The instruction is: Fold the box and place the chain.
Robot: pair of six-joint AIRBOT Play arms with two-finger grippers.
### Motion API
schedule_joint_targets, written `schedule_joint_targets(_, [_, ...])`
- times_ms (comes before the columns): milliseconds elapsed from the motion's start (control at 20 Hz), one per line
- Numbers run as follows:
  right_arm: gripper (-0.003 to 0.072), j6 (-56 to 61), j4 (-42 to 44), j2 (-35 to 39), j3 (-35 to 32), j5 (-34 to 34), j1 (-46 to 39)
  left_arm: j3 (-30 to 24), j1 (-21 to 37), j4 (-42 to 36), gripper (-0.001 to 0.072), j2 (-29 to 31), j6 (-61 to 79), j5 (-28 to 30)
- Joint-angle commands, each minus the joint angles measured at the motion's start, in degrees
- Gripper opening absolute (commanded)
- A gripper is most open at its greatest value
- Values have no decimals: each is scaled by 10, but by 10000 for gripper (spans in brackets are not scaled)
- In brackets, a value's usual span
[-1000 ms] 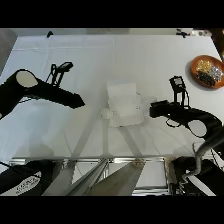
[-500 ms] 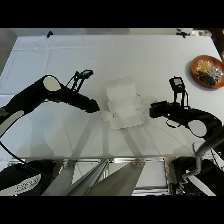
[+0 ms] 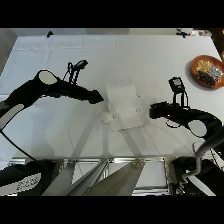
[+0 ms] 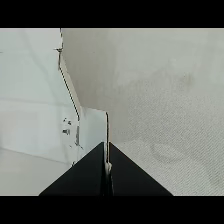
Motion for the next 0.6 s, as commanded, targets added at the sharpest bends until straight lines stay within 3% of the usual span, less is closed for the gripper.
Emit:
schedule_joint_targets(0, [10,0,0,0,0,2,1,42,25,-72,638,-61,70,-83])
schedule_joint_targets(100, [10,0,0,0,0,2,1,66,24,-70,640,-110,76,-117])
schedule_joint_targets(250, [10,0,1,0,0,2,1,85,14,-77,642,-163,96,-123])
schedule_joint_targets(550, [10,0,2,0,0,4,1,92,-1,-105,637,-193,172,-94])
